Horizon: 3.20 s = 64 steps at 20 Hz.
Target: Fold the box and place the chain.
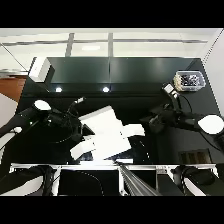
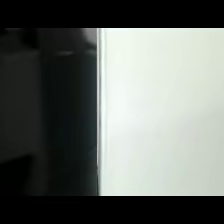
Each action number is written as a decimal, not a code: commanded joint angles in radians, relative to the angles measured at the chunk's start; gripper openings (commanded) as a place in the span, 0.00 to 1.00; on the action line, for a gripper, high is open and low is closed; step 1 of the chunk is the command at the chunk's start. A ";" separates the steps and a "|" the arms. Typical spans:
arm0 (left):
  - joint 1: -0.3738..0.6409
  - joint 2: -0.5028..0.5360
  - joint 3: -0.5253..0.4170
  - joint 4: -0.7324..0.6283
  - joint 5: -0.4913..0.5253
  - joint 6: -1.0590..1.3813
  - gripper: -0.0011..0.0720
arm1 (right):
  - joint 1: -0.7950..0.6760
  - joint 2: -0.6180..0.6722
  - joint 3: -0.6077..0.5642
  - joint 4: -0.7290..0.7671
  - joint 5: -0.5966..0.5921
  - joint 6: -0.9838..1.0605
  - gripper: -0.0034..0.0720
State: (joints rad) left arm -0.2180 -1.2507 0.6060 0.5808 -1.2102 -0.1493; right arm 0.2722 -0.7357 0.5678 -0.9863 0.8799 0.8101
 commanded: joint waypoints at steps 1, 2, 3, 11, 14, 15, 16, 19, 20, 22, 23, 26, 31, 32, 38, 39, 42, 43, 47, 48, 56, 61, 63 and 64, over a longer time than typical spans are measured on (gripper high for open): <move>-0.170 0.136 0.027 0.122 0.230 0.148 0.05 | -0.025 -0.003 0.032 -0.134 0.165 -0.216 0.98; -0.211 0.140 0.027 0.142 0.291 0.146 0.05 | -0.007 -0.005 0.018 -0.086 0.185 -0.256 0.98; -0.237 0.132 0.027 0.144 0.328 0.146 0.05 | 0.024 -0.005 -0.001 -0.038 0.194 -0.282 0.98; -0.255 0.037 0.027 0.144 0.335 0.144 0.05 | 0.293 -0.005 -0.178 -0.013 0.011 -0.417 0.98; -0.255 0.029 0.027 0.144 0.338 0.142 0.05 | 0.319 -0.007 -0.218 -0.030 -0.021 -0.495 0.98; -0.255 0.029 0.027 0.144 0.338 0.142 0.05 | 0.319 -0.010 -0.222 -0.048 -0.021 -0.503 0.98; -0.255 0.029 0.027 0.144 0.336 0.142 0.05 | 0.319 -0.017 -0.224 -0.047 -0.021 -0.505 0.98; -0.255 0.029 0.027 0.145 0.341 0.143 0.05 | 0.349 -0.054 -0.226 0.025 -0.024 -0.592 0.98; -0.255 0.029 0.027 0.145 0.344 0.143 0.05 | 0.368 -0.067 -0.226 0.032 -0.037 -0.612 0.98; -0.255 0.029 0.027 0.145 0.337 0.142 0.05 | 0.402 -0.081 -0.226 0.030 -0.109 -0.626 0.98; -0.255 0.029 0.027 0.145 0.332 0.142 0.05 | 0.415 -0.088 -0.226 0.031 -0.150 -0.631 0.98; -0.260 0.028 0.027 0.144 0.319 0.142 0.05 | 0.434 -0.122 -0.226 0.046 -0.185 -0.649 0.98; -0.293 0.028 0.027 0.144 0.353 0.143 0.05 | 0.443 -0.130 -0.226 0.045 -0.193 -0.678 0.98; -0.292 0.028 0.027 0.144 0.356 0.143 0.05 | 0.443 -0.130 -0.226 0.044 -0.192 -0.678 0.98; -0.306 0.013 0.027 0.156 0.387 0.143 0.05 | 0.443 -0.130 -0.226 0.047 -0.177 -0.678 0.98; -0.307 0.012 0.027 0.155 0.398 0.142 0.05 | 0.443 -0.130 -0.226 0.047 -0.177 -0.678 0.98; -0.307 0.012 0.027 0.155 0.398 0.142 0.05 | 0.443 -0.130 -0.229 0.048 -0.167 -0.678 0.98; -0.307 0.011 0.027 0.155 0.397 0.142 0.05 | 0.443 -0.132 -0.232 0.053 -0.161 -0.678 0.98; -0.307 0.004 0.027 0.155 0.401 0.143 0.05 | 0.462 -0.145 -0.236 0.082 -0.195 -0.687 0.98; -0.307 0.000 0.027 0.155 0.406 0.143 0.05 | 0.472 -0.153 -0.236 0.082 -0.200 -0.687 0.98; -0.307 -0.002 0.027 0.155 0.418 0.142 0.05 | 0.506 -0.167 -0.236 0.150 -0.285 -0.687 0.98; -0.307 -0.002 0.027 0.155 0.418 0.142 0.05 | 0.505 -0.167 -0.235 0.235 -0.299 -0.647 0.98; -0.307 -0.002 0.027 0.155 0.418 0.142 0.05 | 0.505 -0.166 -0.231 0.232 -0.302 -0.608 0.98; -0.307 -0.002 0.027 0.155 0.418 0.142 0.05 | 0.505 -0.166 -0.227 0.225 -0.309 -0.600 0.98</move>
State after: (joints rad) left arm -0.5247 -1.2522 0.6327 0.7357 -0.7933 -0.0071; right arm 0.7765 -0.9016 0.3351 -0.7807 0.5846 0.1669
